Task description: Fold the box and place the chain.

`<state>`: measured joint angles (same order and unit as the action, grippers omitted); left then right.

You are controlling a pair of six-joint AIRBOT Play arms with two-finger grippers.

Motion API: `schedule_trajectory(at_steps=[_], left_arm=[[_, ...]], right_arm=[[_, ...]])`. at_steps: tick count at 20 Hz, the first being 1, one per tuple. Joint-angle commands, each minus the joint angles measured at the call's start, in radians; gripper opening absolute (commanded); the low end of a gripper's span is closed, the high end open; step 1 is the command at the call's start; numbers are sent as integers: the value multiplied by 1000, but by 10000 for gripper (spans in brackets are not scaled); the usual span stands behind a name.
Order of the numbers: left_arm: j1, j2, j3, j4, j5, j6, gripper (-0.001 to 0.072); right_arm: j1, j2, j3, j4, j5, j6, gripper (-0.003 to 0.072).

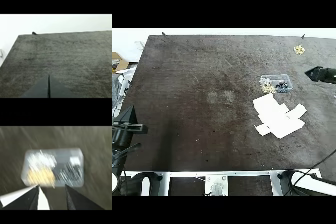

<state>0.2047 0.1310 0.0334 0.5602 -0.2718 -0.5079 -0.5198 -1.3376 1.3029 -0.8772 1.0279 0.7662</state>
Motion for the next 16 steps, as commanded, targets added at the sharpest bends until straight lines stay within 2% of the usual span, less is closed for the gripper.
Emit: schedule_trajectory(at_steps=[1,2,3,4,9,10,11,15,16], left_arm=[[0,1,0,0,0,0,12],[0,1,0,0,0,0,12],[0,1,0,0,0,0,12],[0,1,0,0,2,0,12],[0,1,0,0,1,0,12],[0,1,0,0,2,0,11],[0,1,0,0,2,0,12],[0,1,0,0,2,0,11],[0,1,0,0,2,0,11]], right_arm=[[-34,-175,209,-357,353,121,387],[-34,-193,212,-378,357,121,432],[-32,-209,212,-421,366,120,563],[-23,-222,212,-459,377,117,567],[23,-302,189,-492,404,102,566],[23,-315,176,-491,401,92,553],[23,-329,164,-491,398,85,507],[22,-383,155,-486,414,61,504],[21,-394,155,-484,415,60,450]])
